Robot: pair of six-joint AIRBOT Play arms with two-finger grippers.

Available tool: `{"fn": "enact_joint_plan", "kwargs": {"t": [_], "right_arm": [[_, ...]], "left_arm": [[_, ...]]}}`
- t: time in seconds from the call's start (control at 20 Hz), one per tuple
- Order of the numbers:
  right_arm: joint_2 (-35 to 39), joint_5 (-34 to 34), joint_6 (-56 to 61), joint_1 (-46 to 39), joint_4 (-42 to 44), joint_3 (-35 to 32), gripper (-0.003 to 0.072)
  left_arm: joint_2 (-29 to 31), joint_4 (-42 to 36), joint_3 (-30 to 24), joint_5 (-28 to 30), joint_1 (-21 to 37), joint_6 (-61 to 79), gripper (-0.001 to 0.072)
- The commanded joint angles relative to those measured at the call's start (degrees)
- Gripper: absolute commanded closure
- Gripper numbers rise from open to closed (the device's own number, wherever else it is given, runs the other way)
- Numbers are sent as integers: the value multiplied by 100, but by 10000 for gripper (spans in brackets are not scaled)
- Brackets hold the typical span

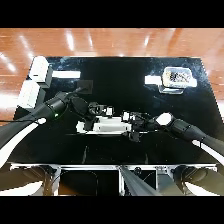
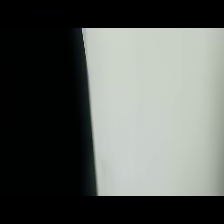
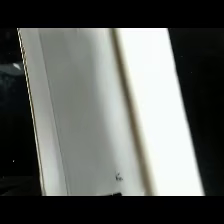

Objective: Fold the box and place the chain.

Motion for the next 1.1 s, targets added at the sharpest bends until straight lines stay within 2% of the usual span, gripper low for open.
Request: {"fn": "enact_joint_plan", "kwargs": {"t": [0.0, 0.2, 0.3, 1.05], "right_arm": [[13, 275, 17, -13, -74, 0, 57], [13, 278, 17, -11, -129, 0, 58], [13, 278, 17, -11, -133, 0, 190], [13, 275, 17, -11, -136, 0, 189]], "left_arm": [[0, 9, 4, -4, 0, 4, 688], [0, 4, 4, -4, 0, 2, 688], [0, 7, 4, -4, 0, 2, 688], [2, -79, 4, -2, -11, -118, 688]]}}
